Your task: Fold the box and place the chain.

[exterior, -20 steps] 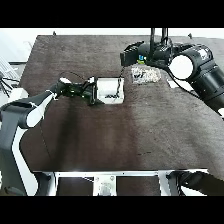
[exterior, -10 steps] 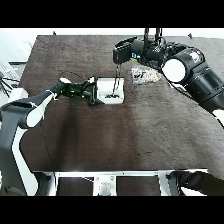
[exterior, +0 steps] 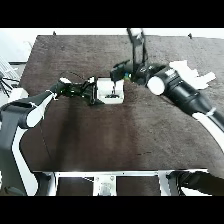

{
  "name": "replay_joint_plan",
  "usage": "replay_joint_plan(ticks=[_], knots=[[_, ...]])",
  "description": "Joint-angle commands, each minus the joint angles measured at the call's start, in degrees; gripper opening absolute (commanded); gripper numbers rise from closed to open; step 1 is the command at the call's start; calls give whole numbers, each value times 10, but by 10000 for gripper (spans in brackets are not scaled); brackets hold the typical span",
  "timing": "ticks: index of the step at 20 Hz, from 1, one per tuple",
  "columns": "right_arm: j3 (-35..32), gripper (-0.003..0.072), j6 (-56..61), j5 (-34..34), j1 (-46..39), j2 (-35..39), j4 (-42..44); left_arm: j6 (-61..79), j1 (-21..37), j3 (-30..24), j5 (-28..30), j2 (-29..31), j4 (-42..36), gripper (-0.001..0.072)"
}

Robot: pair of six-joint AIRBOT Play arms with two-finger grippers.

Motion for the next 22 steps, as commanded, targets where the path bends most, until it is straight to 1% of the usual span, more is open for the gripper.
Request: replay_joint_plan(ticks=[1,3,5,6,8,9,11,13,15,16,17,18,20,21,22], knots=[[-76,6,30,-69,0,-55,4,0,1,0,0,0,0,350],[-88,6,38,-76,0,-108,8,0,1,0,0,0,0,350],[-87,8,38,-76,0,-132,19,0,1,0,0,0,0,349],[-86,41,38,-76,0,-131,19,0,1,0,0,0,0,349],[-77,263,35,-76,-7,-125,16,0,1,0,0,0,0,350],[-71,287,29,-76,-11,-119,16,0,1,0,0,0,0,349],[-63,297,26,-76,-22,-97,16,0,1,0,0,0,0,350],[-61,298,-6,-61,-33,-56,16,0,1,0,0,0,0,350],[-61,282,-85,-19,-49,-1,10,0,1,0,0,0,0,349],[-62,86,-144,-9,-60,25,3,0,1,0,0,0,0,350],[-63,6,-198,-18,-74,43,2,0,1,0,0,0,0,350],[-63,6,-248,-43,-93,53,2,0,1,0,0,0,0,350],[-58,6,-301,-90,-135,50,9,0,1,0,0,0,0,350],[-53,5,-319,-89,-155,41,26,0,1,0,0,0,0,350],[-47,6,-347,-83,-176,28,61,0,1,0,0,0,0,350]])
